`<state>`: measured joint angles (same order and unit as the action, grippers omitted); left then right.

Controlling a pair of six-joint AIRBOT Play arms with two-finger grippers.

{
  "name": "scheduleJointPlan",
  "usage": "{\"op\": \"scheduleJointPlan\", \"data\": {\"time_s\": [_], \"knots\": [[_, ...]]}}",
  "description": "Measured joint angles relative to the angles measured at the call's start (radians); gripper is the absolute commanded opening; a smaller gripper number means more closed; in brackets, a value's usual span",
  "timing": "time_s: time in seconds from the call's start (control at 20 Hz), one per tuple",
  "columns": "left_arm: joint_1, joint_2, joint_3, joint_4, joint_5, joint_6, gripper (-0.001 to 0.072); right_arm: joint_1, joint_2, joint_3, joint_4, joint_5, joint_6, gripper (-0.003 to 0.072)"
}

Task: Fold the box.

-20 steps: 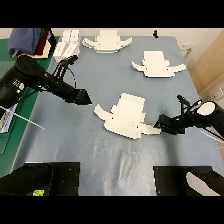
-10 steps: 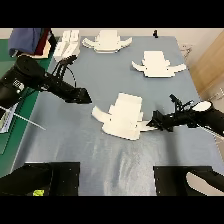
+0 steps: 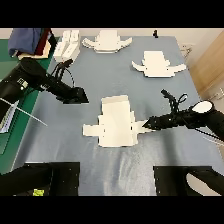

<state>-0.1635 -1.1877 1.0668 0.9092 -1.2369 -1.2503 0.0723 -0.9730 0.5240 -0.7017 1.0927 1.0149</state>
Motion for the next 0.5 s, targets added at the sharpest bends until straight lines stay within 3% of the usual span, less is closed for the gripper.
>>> {"op": "scheduleJointPlan", "data": {"time_s": [0.2, 0.5], "knots": [[0.006, -0.092, -0.005, -0.027, 0.027, 0.09, 0.0532, 0.055, 0.028, 0.0, -0.064, -0.044, 0.005, -0.0001], [0.007, -0.269, -0.005, -0.256, 0.047, 0.365, 0.053, 0.1, 0.038, 0.0, -0.091, -0.077, 0.017, -0.0001]]}}
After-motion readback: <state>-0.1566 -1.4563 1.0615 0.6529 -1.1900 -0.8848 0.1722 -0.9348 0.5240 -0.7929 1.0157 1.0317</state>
